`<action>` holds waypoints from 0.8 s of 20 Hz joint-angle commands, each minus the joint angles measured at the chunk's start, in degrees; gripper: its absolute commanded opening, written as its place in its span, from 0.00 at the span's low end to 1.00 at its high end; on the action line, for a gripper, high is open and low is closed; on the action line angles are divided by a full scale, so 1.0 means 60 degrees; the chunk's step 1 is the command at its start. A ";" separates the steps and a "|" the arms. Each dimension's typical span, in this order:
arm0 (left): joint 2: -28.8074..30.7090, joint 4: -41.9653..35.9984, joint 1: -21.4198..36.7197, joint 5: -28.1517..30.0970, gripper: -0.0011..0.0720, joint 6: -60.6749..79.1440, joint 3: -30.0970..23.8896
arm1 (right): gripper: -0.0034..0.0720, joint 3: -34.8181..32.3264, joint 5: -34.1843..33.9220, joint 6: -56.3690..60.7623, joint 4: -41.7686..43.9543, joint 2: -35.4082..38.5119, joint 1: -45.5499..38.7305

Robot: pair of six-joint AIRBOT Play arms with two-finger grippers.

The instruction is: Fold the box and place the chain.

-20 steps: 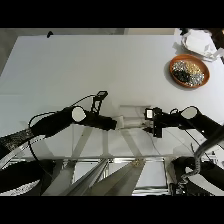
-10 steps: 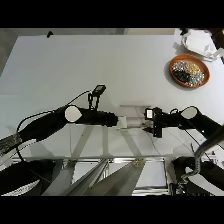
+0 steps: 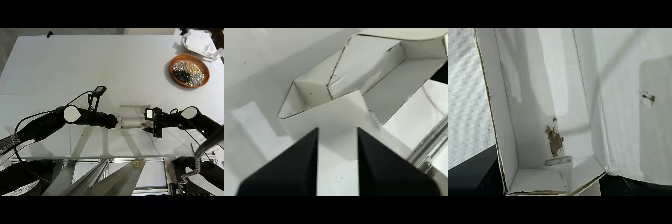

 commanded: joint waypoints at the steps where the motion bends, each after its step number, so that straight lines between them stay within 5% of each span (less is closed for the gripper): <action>1: 0.0175 0.0827 0.0455 -0.0200 0.28 -0.0674 0.0007 | 0.58 0.0000 0.0004 0.0000 0.0000 0.0007 0.0000; 3: 0.0488 0.1341 0.1107 -0.0331 0.28 -0.0987 0.0007 | 0.58 0.0000 0.0004 0.0000 -0.0004 0.0007 0.0000; 5: 0.0521 0.1745 0.1789 -0.1107 0.08 -0.1322 0.0004 | 0.58 0.0000 0.0004 0.0000 -0.0004 0.0007 0.0000; 9: -0.0455 0.1665 0.1738 -0.2386 0.08 -0.1515 0.0004 | 0.58 0.0000 0.0004 0.0000 -0.0004 0.0007 0.0000; 16: -0.1373 -0.0193 0.0350 -0.1107 0.08 -0.0579 0.0004 | 0.58 0.0000 0.0004 0.0000 0.0000 0.0007 0.0000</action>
